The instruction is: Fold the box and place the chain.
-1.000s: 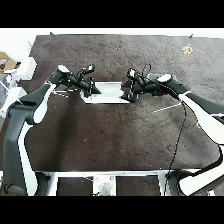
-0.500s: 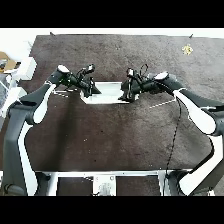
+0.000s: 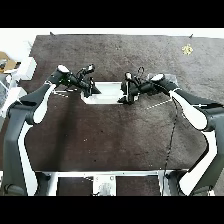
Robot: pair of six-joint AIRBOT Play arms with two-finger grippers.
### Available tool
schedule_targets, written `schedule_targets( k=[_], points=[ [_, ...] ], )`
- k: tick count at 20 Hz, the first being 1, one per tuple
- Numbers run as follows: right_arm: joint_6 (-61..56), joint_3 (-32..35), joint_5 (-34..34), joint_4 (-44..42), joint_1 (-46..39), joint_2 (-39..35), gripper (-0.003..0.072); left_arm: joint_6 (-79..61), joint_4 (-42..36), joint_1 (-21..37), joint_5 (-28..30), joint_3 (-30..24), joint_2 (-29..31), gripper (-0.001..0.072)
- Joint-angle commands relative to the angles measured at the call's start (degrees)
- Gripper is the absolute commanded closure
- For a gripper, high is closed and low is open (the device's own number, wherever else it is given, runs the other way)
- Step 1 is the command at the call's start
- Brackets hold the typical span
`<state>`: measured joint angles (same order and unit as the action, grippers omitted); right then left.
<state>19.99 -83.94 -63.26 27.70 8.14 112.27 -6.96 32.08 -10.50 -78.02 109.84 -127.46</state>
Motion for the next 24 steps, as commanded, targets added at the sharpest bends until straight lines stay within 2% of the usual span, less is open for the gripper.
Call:
schedule_targets(
  k=[1, 18, 19, 24],
  points=[
    [2.0, -0.2, -1.1, -1.6, 0.1, 0.5, 0.0013, 0.0, 0.1, 0.0, 0.0, 0.0, 0.0, 0.0699],
    [3.5, -2.4, -1.5, -1.9, 0.9, 4.5, 0.0015, 0.0, 0.1, 0.0, 0.0, 0.0, 0.0, 0.0699],
    [4.2, -2.4, -1.5, -1.7, 0.9, 4.5, 0.0063, 0.0, 0.1, 0.0, 0.0, 0.0, 0.0, 0.0698],
    [4.5, -2.6, -1.5, -0.8, 1.0, 4.6, 0.0061, 0.0, 0.1, 0.0, 0.0, 0.0, 0.0, 0.0698]
  ],
)
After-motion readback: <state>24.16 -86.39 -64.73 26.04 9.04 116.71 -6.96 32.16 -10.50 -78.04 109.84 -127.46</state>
